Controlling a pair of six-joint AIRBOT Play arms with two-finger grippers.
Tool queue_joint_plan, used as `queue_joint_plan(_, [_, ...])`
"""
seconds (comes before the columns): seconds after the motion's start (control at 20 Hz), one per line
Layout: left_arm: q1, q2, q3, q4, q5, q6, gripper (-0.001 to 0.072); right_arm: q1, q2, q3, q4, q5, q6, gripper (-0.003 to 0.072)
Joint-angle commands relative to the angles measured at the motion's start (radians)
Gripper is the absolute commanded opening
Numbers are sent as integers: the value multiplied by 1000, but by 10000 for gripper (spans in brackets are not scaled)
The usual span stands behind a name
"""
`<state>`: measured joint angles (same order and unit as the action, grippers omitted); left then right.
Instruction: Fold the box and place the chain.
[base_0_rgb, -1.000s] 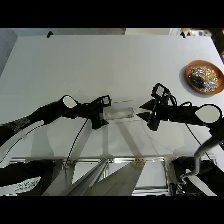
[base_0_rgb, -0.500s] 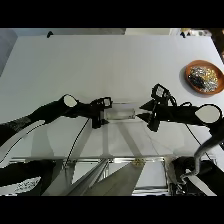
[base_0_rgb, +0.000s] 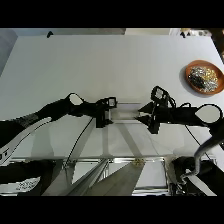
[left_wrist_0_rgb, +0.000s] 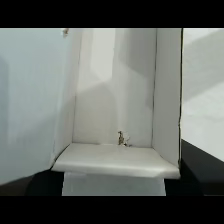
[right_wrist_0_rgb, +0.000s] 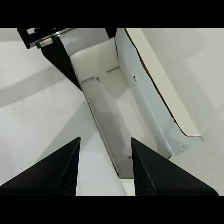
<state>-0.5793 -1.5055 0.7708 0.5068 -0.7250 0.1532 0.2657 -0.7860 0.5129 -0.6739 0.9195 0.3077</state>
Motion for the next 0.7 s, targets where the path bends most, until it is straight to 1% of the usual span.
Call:
queue_joint_plan(0.0, [-3,-8,3,-13,23,4,303,1,0,0,4,8,-3,316])
queue_joint_plan(0.1, [-3,-8,3,-13,30,4,305,1,0,0,4,8,-3,318])
queue_joint_plan(0.15, [-3,-8,3,-13,30,4,402,1,0,0,4,8,-3,318])
queue_joint_plan(0.2, [-3,-8,3,-14,32,3,534,1,0,0,4,8,-3,322])
queue_joint_plan(0.25, [-3,-8,3,-20,34,3,613,1,0,0,4,8,-3,347])
queue_joint_plan(0.3, [-3,-6,3,-20,35,2,639,1,0,0,4,8,-3,347])
queue_joint_plan(0.45, [-3,9,3,-20,38,-2,644,1,0,0,4,8,-3,347])
queue_joint_plan(0.55, [-1,21,3,-20,50,-4,700,1,0,0,4,8,-3,347])
queue_joint_plan(0.65, [1,15,2,-20,48,-4,700,1,0,0,3,8,-3,347])
